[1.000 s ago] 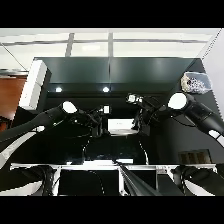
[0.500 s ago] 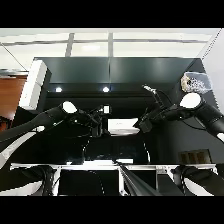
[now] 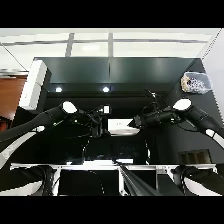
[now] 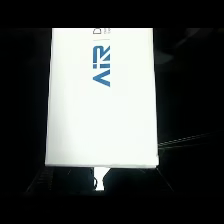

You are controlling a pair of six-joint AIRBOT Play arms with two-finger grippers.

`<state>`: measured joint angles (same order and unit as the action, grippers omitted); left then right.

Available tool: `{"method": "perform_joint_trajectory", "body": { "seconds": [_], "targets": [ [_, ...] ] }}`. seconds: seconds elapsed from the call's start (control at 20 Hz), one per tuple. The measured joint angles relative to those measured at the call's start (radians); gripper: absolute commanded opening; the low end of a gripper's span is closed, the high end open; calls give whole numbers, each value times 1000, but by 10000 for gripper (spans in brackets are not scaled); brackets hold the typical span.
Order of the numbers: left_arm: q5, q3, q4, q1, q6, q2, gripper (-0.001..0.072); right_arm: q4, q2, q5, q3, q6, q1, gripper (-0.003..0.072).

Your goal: Fold the box and place the chain.

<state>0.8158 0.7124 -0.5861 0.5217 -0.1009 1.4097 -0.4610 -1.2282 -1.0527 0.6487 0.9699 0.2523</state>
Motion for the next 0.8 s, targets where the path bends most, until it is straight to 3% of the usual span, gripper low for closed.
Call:
{"method": "perform_joint_trajectory", "body": {
  "seconds": [0.55,0.8],
  "targets": [
    [0,0,0,0,-1,0,444,-69,-14,60,-2,42,31,13],
    [0,0,2,0,2,0,444,-127,74,-39,63,51,-19,13]
  ]
}}
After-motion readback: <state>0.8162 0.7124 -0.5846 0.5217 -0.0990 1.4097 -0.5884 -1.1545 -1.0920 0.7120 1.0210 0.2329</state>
